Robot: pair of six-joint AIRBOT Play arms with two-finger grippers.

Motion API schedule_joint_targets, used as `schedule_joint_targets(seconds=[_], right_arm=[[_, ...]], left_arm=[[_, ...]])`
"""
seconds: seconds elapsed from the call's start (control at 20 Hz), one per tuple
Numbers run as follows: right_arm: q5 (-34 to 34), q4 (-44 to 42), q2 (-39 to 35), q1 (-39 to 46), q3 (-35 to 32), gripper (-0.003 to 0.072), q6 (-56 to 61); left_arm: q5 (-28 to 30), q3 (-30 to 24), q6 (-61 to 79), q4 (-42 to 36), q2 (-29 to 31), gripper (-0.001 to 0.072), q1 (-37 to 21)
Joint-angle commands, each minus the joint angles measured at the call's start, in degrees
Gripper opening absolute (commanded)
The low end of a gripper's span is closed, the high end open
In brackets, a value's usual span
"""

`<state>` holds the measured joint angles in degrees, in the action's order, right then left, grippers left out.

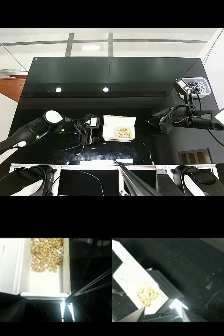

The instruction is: Fold the box and place the chain.

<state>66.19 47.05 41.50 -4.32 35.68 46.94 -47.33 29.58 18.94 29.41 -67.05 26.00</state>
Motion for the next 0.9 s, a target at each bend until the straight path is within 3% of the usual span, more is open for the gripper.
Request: schedule_joint_targets(seconds=[0.0,0.4,0.85], right_arm=[[-0.02,0.00,-0.02,0.02,0.07,0.0523,0.02],[0.00,0.00,-0.02,0.02,0.07,0.0523,0.02],[-0.02,0.02,0.00,0.02,0.04,0.0522,0.02]], left_arm=[[0.85,-0.02,0.13,-0.17,-0.33,0.0699,0.48],[0.31,2.49,0.15,-0.52,-3.15,0.0699,0.50],[2.19,2.84,0.15,-1.07,-4.81,0.0698,4.39]])
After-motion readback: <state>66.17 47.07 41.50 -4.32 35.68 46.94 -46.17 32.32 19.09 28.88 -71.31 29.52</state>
